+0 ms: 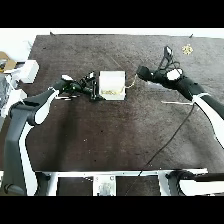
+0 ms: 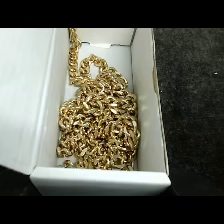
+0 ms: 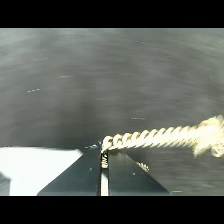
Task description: Fold the box and place the chain.
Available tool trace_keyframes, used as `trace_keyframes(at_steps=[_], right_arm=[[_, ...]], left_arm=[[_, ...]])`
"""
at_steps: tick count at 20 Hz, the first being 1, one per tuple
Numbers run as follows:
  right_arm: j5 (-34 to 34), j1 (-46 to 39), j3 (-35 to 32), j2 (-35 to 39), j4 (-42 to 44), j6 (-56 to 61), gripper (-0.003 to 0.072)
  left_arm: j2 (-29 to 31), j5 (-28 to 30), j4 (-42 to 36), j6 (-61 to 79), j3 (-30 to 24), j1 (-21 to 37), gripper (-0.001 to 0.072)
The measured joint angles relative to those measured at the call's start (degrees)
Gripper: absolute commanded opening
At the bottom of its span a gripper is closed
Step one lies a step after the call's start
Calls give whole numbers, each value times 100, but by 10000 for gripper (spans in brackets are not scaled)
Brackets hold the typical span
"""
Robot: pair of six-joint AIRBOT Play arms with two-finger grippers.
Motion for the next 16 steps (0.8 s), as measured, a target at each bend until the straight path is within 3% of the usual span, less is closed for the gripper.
trace_keyframes(at_steps=[5, 16], right_arm=[[85, 560, 7, 730, -391, -85, 2], [-289, 1425, 433, 1213, -682, -125, 2]], left_arm=[[0, -2, 0, 2, 0, 0, 274], [0, 0, 0, 2, 0, 0, 274]])
